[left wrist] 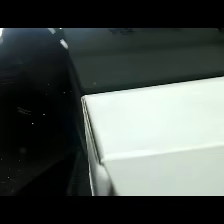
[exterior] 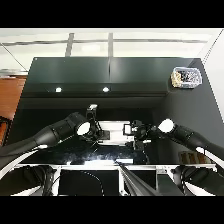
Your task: Fold the box and place the chain.
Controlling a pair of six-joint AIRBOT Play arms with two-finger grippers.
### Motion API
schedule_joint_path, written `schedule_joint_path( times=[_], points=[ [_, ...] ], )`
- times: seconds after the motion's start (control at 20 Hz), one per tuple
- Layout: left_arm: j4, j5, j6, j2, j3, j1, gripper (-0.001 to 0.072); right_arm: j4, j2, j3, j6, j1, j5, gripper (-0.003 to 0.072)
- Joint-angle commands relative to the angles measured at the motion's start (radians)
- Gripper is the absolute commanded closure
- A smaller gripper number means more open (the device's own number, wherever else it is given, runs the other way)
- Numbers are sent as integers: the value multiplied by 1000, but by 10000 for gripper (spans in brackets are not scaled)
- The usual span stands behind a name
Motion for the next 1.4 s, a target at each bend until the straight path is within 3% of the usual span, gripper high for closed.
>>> schedule_joint_path(
  times=[0.0, 0.35, 0.4, 0.55, 0.65, 0.75, 1.1, 1.15, 1.2, 1.25, 1.35],
  points=[
    [14, -19, -23, -29, 37, -4, 437, 0, 0, 0, 0, 1, 0, 276],
    [15, -16, -58, -39, 45, -4, 447, 0, 0, 0, 0, 1, 0, 275],
    [14, -14, -65, -42, 45, -4, 487, 0, 0, 0, 0, 1, 0, 275],
    [14, -16, -76, -51, 46, -4, 492, 0, 0, 0, 0, 1, 0, 275],
    [15, -15, -80, -51, 47, -4, 585, 0, 0, 0, 0, 1, 0, 276],
    [16, -15, -80, -51, 51, -4, 633, 0, 0, 0, 0, 1, 0, 276],
    [18, -18, -80, -51, 53, -4, 661, 0, 0, 0, 0, 1, 0, 276],
    [15, -19, -80, -51, 55, -4, 631, 0, 0, 0, 0, 1, 0, 276],
    [14, -19, -80, -51, 58, -4, 458, 0, 0, 0, 0, 1, 0, 275],
    [15, -19, -84, -51, 63, -4, 349, 0, 0, 0, 0, 1, 0, 276],
    [23, -17, -84, -51, 68, -3, 331, 0, 0, 0, 0, 1, 0, 276]
  ],
)
